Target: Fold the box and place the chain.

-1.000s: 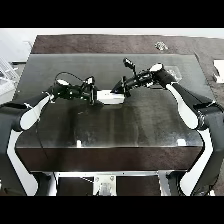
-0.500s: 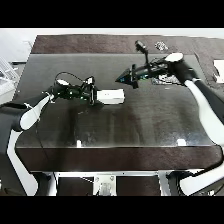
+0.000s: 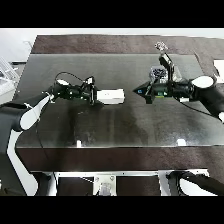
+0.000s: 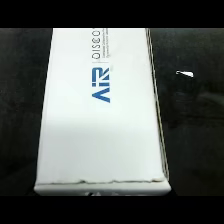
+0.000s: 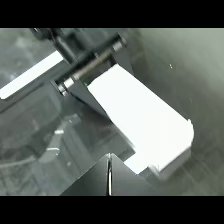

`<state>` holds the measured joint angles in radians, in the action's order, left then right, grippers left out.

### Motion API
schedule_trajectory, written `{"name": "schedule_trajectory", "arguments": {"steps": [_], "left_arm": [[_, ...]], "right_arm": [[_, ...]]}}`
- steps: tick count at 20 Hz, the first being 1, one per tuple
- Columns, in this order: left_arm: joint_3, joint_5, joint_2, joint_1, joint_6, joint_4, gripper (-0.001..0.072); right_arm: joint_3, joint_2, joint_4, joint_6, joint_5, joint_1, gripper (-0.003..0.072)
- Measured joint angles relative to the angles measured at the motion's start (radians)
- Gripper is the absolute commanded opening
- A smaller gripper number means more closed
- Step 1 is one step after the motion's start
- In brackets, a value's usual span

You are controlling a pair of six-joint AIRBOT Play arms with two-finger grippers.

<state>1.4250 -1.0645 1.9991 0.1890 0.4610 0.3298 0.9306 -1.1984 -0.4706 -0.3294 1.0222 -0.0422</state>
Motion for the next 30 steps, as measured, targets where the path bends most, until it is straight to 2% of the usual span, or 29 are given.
{"name": "schedule_trajectory", "arguments": {"steps": [6, 7, 8, 9, 14, 18, 22, 24, 27, 30], "left_arm": [[0.000, 0.006, 0.000, 0.000, 0.000, -0.005, 0.0538], [0.000, 0.005, 0.000, 0.000, 0.000, -0.005, 0.0504], [0.000, 0.004, 0.000, 0.000, 0.000, -0.006, 0.0211], [0.000, 0.004, 0.000, 0.000, 0.000, -0.010, 0.0020], [0.008, 0.018, -0.051, -0.014, -0.046, -0.054, 0.0017], [0.010, 0.101, -0.210, -0.089, -0.148, -0.047, 0.0018], [0.011, 0.291, -0.377, -0.245, -0.321, 0.027, 0.0020], [0.010, 0.371, -0.421, -0.346, -0.433, 0.074, 0.0020], [-0.005, 0.472, -0.440, -0.488, -0.620, 0.110, 0.0020], [-0.013, 0.533, -0.412, -0.570, -0.715, 0.126, 0.0020]], "right_arm": [[-0.075, 0.049, 0.000, -0.021, -0.030, 0.006, 0.0010], [-0.079, 0.051, 0.000, -0.025, -0.032, 0.006, 0.0010], [-0.082, 0.053, 0.000, -0.026, -0.034, 0.006, 0.0010], [-0.084, 0.054, 0.000, -0.027, -0.035, 0.006, 0.0010], [-0.088, 0.059, -0.001, -0.035, -0.036, 0.007, 0.0010], [-0.089, 0.060, -0.001, -0.052, -0.034, 0.012, 0.0011], [-0.089, 0.060, 0.007, -0.071, -0.029, 0.013, 0.0011], [-0.089, 0.060, 0.016, -0.077, -0.028, 0.013, 0.0011], [-0.089, 0.060, 0.031, -0.079, -0.028, 0.013, 0.0011], [-0.089, 0.060, 0.039, -0.080, -0.028, 0.013, 0.0011]]}}
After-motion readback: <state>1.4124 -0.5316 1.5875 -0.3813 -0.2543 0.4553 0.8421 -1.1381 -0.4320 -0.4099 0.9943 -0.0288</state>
